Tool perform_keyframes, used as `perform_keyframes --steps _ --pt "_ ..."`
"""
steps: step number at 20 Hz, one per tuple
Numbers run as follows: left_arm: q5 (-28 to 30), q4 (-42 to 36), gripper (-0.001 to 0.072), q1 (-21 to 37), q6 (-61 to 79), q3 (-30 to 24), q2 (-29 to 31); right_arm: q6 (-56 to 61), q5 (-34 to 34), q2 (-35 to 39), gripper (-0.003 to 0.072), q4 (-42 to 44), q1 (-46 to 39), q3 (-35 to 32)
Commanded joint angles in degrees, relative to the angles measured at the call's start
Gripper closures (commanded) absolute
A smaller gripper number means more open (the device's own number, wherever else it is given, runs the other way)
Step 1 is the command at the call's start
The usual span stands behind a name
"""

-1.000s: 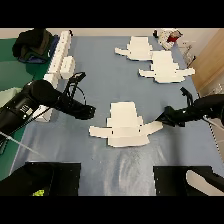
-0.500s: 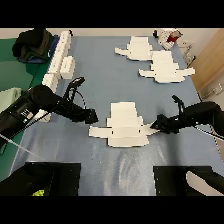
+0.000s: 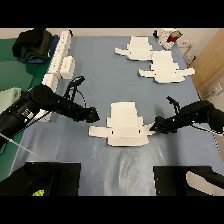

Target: Fold the box.

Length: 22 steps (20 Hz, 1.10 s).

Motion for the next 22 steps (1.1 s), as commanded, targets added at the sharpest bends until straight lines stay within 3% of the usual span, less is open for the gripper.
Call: perform_keyframes --steps 1,5,9,12,15,22 --pt "-0.2 -0.1 0.0199 1.4 0.0 0.3 -1.9 -2.2 -0.4 -0.7 0.0672 0.6 0.1 2.0" --pt "-4.5 -3.5 0.0200 8.7 4.0 3.3 -8.1 -5.0 -1.6 0.9 0.0681 3.3 0.1 1.4" --pt "-6.1 -12.9 0.0199 14.5 11.0 3.6 -12.7 -6.2 1.6 10.4 0.0682 3.3 3.3 -2.5" --pt "-6.1 -14.8 0.0199 14.9 14.9 3.6 -16.5 -5.9 4.7 15.4 0.0682 2.7 6.6 -5.2" --pt "-5.8 -15.3 0.0199 14.9 16.2 3.6 -21.2 -5.3 7.0 15.2 0.0682 2.3 9.7 -7.3" --pt "-6.1 -24.9 0.0199 14.9 27.9 4.3 -32.0 -5.3 13.1 15.3 0.0682 2.3 16.7 -9.6"
